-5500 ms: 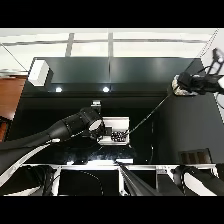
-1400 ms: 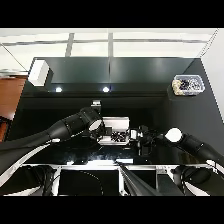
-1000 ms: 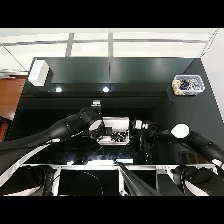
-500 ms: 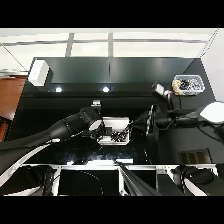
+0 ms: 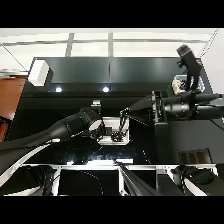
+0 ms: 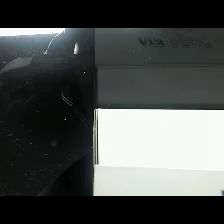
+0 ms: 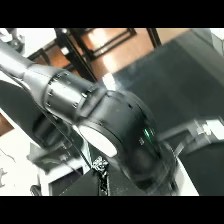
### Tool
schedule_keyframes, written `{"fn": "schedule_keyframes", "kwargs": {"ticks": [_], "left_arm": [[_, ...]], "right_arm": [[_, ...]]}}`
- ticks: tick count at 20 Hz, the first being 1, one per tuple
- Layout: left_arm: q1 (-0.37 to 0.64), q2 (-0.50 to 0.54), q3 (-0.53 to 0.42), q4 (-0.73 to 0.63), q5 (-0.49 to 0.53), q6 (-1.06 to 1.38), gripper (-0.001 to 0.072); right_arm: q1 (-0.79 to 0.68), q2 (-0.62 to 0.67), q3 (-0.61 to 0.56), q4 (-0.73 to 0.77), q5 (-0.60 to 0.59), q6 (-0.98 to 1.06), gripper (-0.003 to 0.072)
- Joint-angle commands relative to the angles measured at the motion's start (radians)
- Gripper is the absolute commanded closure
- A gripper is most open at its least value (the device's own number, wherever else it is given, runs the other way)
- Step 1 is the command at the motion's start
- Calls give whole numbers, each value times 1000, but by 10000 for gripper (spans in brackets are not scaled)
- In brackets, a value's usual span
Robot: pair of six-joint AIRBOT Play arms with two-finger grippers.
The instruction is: Fold the box and place the chain.
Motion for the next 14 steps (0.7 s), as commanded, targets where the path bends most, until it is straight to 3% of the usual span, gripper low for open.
{"fn": "schedule_keyframes", "kwargs": {"ticks": [1,4,5,6,7,8,10,12,14], "left_arm": [[0,-1,0,1,0,0,680],[0,-1,0,0,0,0,680],[0,-1,0,0,0,0,680],[0,-1,0,0,0,0,680],[0,-1,0,0,0,0,680],[0,-1,0,1,0,0,680],[0,-1,0,1,0,0,680],[0,-1,0,0,0,0,680],[0,-1,0,0,0,0,680]], "right_arm": [[42,-23,-55,-244,-24,109,637],[93,-63,-202,-245,-198,106,637],[103,-81,-226,-244,-232,107,602],[107,-98,-235,-247,-246,106,360],[105,-104,-234,-252,-244,103,224],[89,-101,-227,-269,-217,95,190],[21,-99,-209,-346,-88,87,190],[-39,-99,-236,-503,2,87,190],[-29,-99,-342,-537,-102,45,191]]}}
